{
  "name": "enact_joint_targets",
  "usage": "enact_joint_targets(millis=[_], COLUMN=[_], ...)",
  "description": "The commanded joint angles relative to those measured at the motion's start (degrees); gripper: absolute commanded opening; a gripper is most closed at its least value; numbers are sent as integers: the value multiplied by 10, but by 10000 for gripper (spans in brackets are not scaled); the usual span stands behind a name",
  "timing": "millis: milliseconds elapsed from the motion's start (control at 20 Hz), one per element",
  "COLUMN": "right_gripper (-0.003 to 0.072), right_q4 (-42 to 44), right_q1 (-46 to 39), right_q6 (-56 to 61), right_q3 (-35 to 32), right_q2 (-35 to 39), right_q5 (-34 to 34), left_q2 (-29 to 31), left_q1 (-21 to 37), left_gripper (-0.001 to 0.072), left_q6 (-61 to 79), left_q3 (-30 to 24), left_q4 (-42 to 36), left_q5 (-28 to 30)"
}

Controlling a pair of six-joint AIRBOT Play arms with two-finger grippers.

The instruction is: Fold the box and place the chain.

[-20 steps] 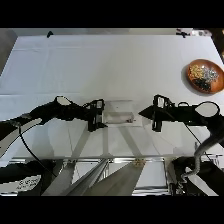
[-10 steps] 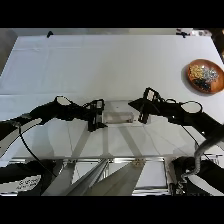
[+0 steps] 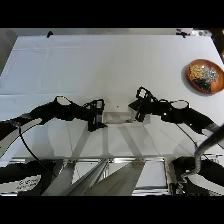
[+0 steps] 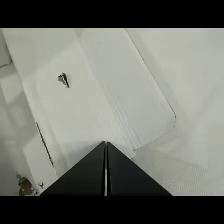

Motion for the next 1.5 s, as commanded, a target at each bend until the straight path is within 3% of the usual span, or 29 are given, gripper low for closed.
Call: enact_joint_targets(millis=[0, 450, 700, 850, 950, 1000, 1200, 1300, 1450], right_gripper=[8, 8, 8, 11, 49, 127, 138, 198, 155], right_q4=[-19, -64, -261, -322, -323, -323, -309, -296, -294], right_q1=[0, -14, -82, -81, -71, -63, -29, -17, -16], right_q6=[12, 12, 12, 12, 12, 12, 10, 10, 12], right_q3=[1, 1, 1, -9, -18, -20, -21, -21, -21], right_q2=[-13, 84, 143, 139, 130, 124, 90, 75, 71], right_q5=[-2, 43, 172, 196, 195, 194, 191, 186, 174], left_q2=[0, 0, 0, 0, 0, 0, 0, 0, 0], left_q1=[0, 0, 0, 0, 0, 0, 0, 0, 0], left_gripper=[276, 276, 276, 276, 276, 276, 276, 276, 276], left_q6=[0, 0, 0, 0, 0, 0, 0, 0, 0], left_q3=[0, 0, 0, 0, 0, 0, 0, 0, 0], left_q4=[0, 0, 0, 0, 0, 0, 0, 0, 0], left_q5=[0, 0, 0, 0, 0, 0, 0, 0, 0])
